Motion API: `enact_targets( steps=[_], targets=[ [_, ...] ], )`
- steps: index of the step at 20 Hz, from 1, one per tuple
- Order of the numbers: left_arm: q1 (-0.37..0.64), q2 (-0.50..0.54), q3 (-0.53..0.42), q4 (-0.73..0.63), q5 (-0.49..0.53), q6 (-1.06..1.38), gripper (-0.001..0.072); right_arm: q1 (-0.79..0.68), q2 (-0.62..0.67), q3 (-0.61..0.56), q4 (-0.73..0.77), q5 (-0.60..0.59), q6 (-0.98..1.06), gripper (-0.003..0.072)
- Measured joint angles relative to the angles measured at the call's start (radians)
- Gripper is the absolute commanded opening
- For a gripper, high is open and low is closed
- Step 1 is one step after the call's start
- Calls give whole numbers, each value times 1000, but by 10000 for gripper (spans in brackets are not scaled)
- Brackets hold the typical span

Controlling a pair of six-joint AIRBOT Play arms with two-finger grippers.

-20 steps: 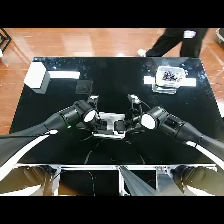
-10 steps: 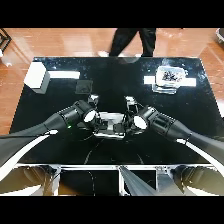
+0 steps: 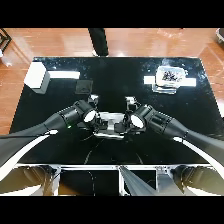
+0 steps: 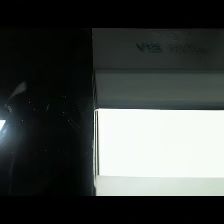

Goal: Fold the box and place the chain.

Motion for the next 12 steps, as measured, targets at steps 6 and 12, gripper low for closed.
enact_targets(
  steps=[6,12],
  targets=[
    [0,0,0,1,0,0,21,1,-66,65,-6,41,30,391],
    [0,0,0,1,0,0,21,1,-90,81,-6,55,78,334]
  ],
)
